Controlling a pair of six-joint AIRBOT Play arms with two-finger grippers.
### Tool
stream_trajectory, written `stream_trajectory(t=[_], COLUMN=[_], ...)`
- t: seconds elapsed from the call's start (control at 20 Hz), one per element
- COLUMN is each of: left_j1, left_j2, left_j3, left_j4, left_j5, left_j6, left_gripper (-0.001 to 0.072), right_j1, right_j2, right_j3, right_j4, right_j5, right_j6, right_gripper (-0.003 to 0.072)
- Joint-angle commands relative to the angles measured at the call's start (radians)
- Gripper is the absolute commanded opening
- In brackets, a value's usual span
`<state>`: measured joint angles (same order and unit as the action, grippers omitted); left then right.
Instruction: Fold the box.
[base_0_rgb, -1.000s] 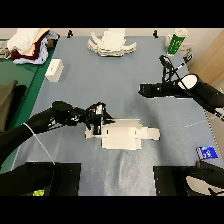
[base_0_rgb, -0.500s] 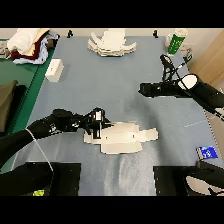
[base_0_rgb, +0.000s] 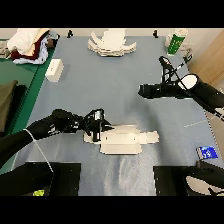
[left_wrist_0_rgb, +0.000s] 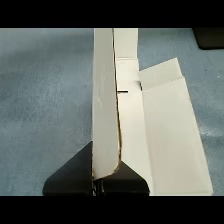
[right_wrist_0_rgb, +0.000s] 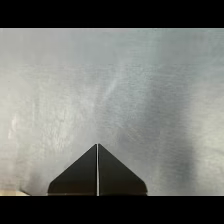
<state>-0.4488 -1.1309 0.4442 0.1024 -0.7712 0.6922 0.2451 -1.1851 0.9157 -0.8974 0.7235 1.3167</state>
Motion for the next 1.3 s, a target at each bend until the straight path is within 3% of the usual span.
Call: stream_trajectory(t=[0.0, 0.3, 0.55, 0.7, 0.8, 0.9, 0.95, 1.0, 1.05, 1.25], left_j1=[0.0, 0.0, 0.0, 0.0, 0.0, 0.0, 0.0, 0.0, 0.0, 0.0], left_j2=[-0.001, -0.001, -0.001, -0.001, -0.001, -0.001, -0.001, -0.001, -0.001, -0.001], left_j3=[0.0, 0.0, 0.0, 0.0, 0.0, 0.0, 0.0, 0.0, 0.0, 0.0], left_j4=[0.025, 0.032, 0.032, 0.032, 0.032, 0.032, 0.032, 0.032, 0.032, 0.032], left_j5=[-0.016, -0.04, -0.041, -0.042, -0.042, -0.042, -0.042, -0.042, -0.042, -0.043], left_j6=[-0.052, -0.057, -0.057, -0.057, -0.057, -0.057, -0.057, -0.057, -0.057, -0.057], left_gripper=[0.0015, 0.0016, 0.0015, 0.0015, 0.0015, 0.0015, 0.0015, 0.0015, 0.0015, 0.0015], right_j1=[0.0, 0.0, 0.027, 0.194, 0.377, 0.586, 0.672, 0.744, 0.793, 0.822], right_j2=[0.001, 0.016, 0.162, 0.333, 0.426, 0.467, 0.461, 0.441, 0.411, 0.261], right_j3=[0.001, 0.001, -0.002, -0.101, -0.209, -0.291, -0.311, -0.327, -0.337, -0.34], right_j4=[-0.011, -0.072, -0.384, -0.425, -0.38, -0.341, -0.354, -0.39, -0.439, -0.476], right_j5=[0.044, 0.153, 0.425, 0.488, 0.442, 0.354, 0.318, 0.266, 0.218, 0.164], right_j6=[0.0, 0.031, 0.32, 0.414, 0.373, 0.206, 0.112, 0.037, 0.018, 0.018], right_gripper=[0.0, 0.0, -0.0001, 0.0, -0.0001, 0.0001, 0.0111, 0.0505, 0.0607, 0.0607])
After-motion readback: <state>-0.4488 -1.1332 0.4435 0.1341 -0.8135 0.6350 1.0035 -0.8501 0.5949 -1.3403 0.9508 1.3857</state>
